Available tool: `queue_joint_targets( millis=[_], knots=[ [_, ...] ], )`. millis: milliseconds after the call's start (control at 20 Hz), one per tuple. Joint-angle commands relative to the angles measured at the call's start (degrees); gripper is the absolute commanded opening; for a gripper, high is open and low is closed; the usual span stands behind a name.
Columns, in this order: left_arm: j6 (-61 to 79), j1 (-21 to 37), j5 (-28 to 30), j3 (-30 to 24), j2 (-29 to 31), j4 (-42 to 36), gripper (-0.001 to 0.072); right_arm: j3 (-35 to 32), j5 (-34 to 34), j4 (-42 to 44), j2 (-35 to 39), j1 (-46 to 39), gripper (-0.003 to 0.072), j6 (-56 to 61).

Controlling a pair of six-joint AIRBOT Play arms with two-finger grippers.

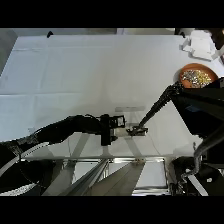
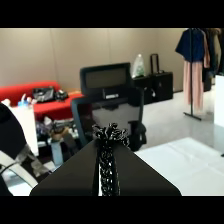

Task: Fold the box and place the chain.

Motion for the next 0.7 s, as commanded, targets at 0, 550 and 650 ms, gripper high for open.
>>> queue_joint_targets(
  millis=[0,550,650],
  knots=[
    [0.02,0.0,0.0,-0.02,0.04,0.0,0.0314,0.15,-0.52,2.62,-0.02,0.0,0.0017,-1.9],
    [0.02,0.0,0.0,-0.02,0.04,0.0,0.0314,0.72,-5.95,12.83,-0.04,0.0,0.0017,-8.66],
    [0.02,0.0,0.0,-0.02,0.04,0.0,0.0314,0.72,-5.95,16.24,-0.07,0.0,0.0017,-11.08]
  ],
)
